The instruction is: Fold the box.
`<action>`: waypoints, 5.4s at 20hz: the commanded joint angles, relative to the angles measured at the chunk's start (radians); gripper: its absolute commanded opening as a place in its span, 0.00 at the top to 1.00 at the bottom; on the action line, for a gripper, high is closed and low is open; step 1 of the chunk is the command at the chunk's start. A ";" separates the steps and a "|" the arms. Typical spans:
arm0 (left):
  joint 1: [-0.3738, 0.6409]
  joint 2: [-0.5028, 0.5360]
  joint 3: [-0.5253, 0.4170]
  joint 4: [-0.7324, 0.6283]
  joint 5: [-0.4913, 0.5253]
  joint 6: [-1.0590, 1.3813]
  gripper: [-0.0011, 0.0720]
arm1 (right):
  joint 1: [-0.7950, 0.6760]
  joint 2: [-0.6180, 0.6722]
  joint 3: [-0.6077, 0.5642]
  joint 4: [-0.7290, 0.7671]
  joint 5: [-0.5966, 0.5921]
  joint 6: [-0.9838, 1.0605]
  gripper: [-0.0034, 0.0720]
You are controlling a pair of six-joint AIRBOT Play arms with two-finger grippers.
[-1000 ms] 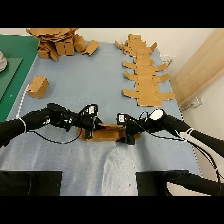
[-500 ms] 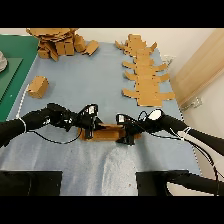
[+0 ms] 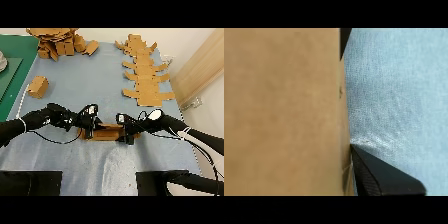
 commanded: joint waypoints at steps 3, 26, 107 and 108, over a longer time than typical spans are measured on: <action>0.000 0.000 0.000 0.000 0.000 0.000 0.97 | 0.000 -0.001 0.000 -0.004 0.003 0.000 0.18; 0.002 0.002 0.006 -0.214 0.030 -0.244 0.18 | 0.001 -0.001 0.000 -0.004 0.000 0.001 0.18; 0.395 0.116 -0.064 0.374 -0.281 -0.063 0.24 | 0.000 0.001 0.000 -0.042 -0.023 -0.008 0.17; 0.372 0.117 -0.064 0.371 -0.280 -0.063 0.19 | 0.000 0.001 0.000 -0.042 -0.023 -0.008 0.17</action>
